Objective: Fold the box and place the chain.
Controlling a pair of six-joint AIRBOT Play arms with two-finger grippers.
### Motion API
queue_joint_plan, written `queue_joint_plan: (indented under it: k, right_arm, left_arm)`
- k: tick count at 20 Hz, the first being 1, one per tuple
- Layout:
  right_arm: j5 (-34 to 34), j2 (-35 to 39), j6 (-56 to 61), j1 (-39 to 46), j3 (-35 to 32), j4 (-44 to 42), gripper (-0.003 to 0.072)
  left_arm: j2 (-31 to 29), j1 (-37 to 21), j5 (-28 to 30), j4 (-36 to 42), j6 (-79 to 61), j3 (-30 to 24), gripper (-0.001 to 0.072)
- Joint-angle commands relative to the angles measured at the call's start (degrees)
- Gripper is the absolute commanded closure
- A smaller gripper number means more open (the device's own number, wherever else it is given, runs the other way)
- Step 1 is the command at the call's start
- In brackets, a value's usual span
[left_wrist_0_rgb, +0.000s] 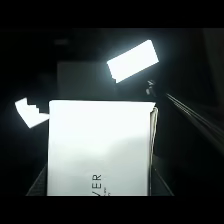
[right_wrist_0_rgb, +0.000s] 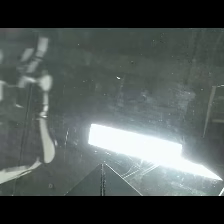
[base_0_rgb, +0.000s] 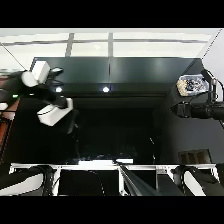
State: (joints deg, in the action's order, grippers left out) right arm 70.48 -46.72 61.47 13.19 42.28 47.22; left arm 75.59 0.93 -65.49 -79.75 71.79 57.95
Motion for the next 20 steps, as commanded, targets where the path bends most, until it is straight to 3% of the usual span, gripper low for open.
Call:
queue_joint_plan:
  k: [1, 5, 11, 20]
  right_arm:
    - [-0.24, 0.02, 0.00, 0.00, 0.07, -0.02, 0.0672]
    - [0.15, 0.02, 0.17, 0.00, 0.07, -0.02, 0.0672]
    - [0.17, 0.02, 0.87, 0.00, 0.07, -0.04, 0.0672]
    - [-0.94, 0.02, 3.65, 0.00, 0.04, -0.07, 0.0671]
  left_arm:
    - [-2.03, -15.08, -1.51, -2.05, 4.57, -3.19, 0.0564]
    - [-1.84, -23.98, 6.16, -2.01, 4.44, -3.17, 0.0562]
    - [3.37, -25.31, 18.51, 3.04, -4.74, -0.74, 0.0562]
    - [17.90, -23.10, 20.04, 3.58, -8.59, 15.91, 0.0563]
